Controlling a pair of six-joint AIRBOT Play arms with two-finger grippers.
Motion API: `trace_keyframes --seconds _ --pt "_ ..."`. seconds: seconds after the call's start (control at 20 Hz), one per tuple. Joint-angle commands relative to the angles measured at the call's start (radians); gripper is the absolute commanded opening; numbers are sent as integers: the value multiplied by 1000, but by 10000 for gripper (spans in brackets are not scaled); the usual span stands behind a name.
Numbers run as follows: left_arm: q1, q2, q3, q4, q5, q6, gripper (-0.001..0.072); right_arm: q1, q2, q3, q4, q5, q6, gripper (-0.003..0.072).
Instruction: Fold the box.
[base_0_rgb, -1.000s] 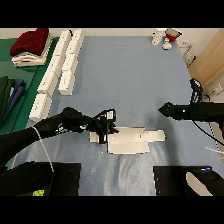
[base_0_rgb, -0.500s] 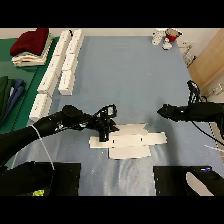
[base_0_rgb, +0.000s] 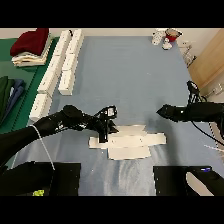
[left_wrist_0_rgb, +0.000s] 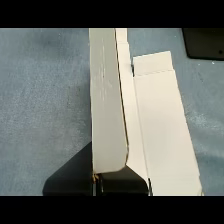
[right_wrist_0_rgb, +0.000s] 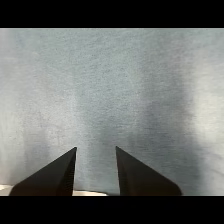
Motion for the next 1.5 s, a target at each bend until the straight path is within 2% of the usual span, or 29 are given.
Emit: trace_keyframes --seconds 0.0,0.4,0.45,0.5,0.55,0.6,0.8,0.95,1.2,1.45 --pt "-1 -10 -1 10 -9 -3 12 1 0 0 3 -4 0 401" --pt "0 -27 0 10 -25 -3 13 1 0 0 19 -43 1 385" --pt "0 -27 0 9 -25 -3 13 1 0 0 36 -55 0 305" --pt "0 -27 0 9 -24 -3 13 1 0 1 49 -74 0 184" --pt "0 -27 0 9 -23 -3 13 1 1 2 55 -101 0 24" --pt "0 -27 0 9 -24 -3 12 1 3 2 55 -127 0 3" --pt "0 -27 0 9 -24 -3 12 10 31 2 54 -277 0 1" --pt "0 -27 0 9 -24 -3 12 105 88 1 42 -389 53 1" --pt "0 -27 0 9 -24 -3 13 422 267 0 -109 -417 298 1" --pt "0 -27 0 9 -24 -3 13 811 362 0 -438 -414 348 1"
